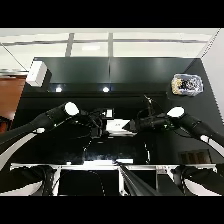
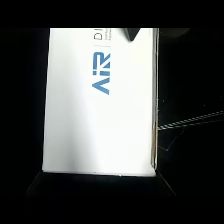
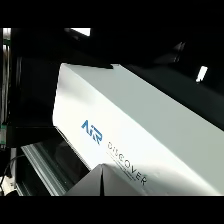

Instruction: Fold the box and place the chain.

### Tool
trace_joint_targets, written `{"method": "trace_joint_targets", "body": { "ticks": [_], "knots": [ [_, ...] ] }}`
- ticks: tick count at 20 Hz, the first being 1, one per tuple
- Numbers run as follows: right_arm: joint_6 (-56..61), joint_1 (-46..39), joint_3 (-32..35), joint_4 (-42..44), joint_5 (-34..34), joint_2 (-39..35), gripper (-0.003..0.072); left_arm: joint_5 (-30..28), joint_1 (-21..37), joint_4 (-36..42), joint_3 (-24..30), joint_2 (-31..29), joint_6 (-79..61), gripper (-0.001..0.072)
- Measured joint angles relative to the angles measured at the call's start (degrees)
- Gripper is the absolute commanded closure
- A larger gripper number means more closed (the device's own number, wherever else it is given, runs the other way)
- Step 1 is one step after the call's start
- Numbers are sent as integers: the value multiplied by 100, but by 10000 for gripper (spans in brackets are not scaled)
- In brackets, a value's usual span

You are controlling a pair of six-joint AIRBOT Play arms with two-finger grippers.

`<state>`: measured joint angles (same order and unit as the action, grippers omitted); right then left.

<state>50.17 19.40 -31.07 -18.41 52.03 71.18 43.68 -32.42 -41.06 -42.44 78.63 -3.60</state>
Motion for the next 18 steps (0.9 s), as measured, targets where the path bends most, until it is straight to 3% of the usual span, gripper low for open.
{"method": "trace_joint_targets", "body": {
  "ticks": [5,6,7,8,9,13,18],
  "knots": [
    [-177,-317,-411,-365,452,-190,672,-2,0,4,0,2,-11,543],
    [-192,-476,-551,-278,761,-317,672,-2,0,2,0,0,-9,503],
    [-195,-678,-682,-280,1102,-468,672,2,0,-13,-2,-9,15,366],
    [-188,-907,-787,-389,1392,-632,672,20,0,-35,-11,-20,63,157],
    [-149,-1187,-883,-444,1515,-828,672,42,0,-83,-28,-48,129,1],
    [94,-2312,-1036,-1025,2116,-1471,672,63,0,-175,-61,-339,332,0],
    [201,-3185,-1071,-1364,2422,-1733,672,350,-144,-199,-223,-776,750,1]
  ]
}}
